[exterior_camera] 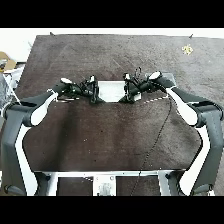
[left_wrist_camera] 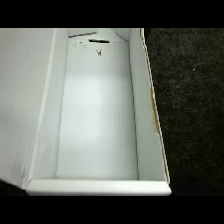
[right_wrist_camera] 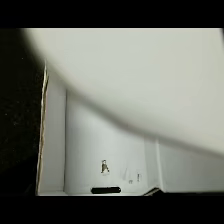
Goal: Fold the box and place the chain.
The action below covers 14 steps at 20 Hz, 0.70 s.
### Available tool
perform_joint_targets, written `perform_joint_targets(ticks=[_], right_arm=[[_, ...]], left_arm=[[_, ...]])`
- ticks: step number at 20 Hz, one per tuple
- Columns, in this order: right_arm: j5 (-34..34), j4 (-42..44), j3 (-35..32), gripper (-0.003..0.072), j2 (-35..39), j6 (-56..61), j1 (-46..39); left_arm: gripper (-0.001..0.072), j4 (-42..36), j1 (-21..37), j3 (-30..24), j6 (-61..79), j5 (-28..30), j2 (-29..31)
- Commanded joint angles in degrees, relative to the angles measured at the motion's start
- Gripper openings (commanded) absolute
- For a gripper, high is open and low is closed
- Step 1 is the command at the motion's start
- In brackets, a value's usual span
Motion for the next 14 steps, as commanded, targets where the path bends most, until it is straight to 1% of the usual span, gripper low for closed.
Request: perform_joint_targets(ticks=[1, 14], right_arm=[[0.02, 0.02, 0.02, 0.0509, -0.02, 0.02, 0.02], [0.02, 0.0, 0.02, 0.0509, -0.02, 0.02, 0.0]], left_arm=[[0.0061, -0.09, 0.02, 0.0, -0.04, 0.92, -0.02], [0.0061, -0.11, 0.02, 0.0, -1.27, 0.76, 0.02]])
